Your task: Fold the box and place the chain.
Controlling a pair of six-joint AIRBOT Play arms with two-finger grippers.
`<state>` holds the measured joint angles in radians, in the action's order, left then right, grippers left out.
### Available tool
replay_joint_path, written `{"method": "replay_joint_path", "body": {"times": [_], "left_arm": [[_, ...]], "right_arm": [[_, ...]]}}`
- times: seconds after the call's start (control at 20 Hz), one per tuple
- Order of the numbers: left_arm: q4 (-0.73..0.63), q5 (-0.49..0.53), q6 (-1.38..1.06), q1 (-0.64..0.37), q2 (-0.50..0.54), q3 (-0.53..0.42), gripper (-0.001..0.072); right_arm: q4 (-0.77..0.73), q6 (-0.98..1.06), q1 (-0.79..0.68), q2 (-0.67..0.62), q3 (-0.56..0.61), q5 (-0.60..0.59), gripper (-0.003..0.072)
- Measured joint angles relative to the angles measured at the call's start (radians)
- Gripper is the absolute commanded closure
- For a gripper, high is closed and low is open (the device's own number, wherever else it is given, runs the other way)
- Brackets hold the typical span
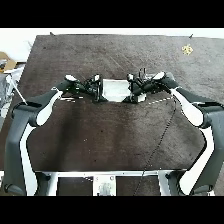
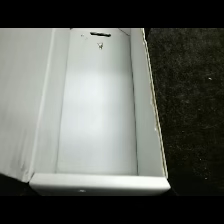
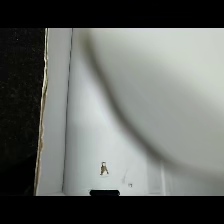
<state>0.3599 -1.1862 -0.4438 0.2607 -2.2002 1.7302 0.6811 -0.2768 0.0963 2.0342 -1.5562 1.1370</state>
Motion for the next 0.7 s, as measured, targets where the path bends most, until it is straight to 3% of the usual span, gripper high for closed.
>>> {"method": "replay_joint_path", "body": {"times": [0.15,0.2,0.25,0.45,0.7], "left_arm": [[-0.001,0.000,0.000,0.000,0.000,0.000,0.0434],[-0.001,0.000,0.000,0.000,0.000,0.000,0.0434],[-0.001,0.000,0.000,0.000,0.000,0.000,0.0434],[-0.001,-0.001,0.000,0.000,0.000,0.000,0.0434],[0.000,-0.002,0.000,0.000,0.000,0.000,0.0434]], "right_arm": [[0.000,0.002,0.000,0.000,0.000,0.001,0.0246],[0.000,0.010,0.000,0.000,0.000,0.005,0.0179],[-0.001,0.029,0.000,0.000,0.000,0.007,0.0001],[0.014,0.143,0.001,-0.013,0.000,0.017,0.0002],[0.206,0.264,0.000,-0.087,0.003,0.023,0.0003]]}}
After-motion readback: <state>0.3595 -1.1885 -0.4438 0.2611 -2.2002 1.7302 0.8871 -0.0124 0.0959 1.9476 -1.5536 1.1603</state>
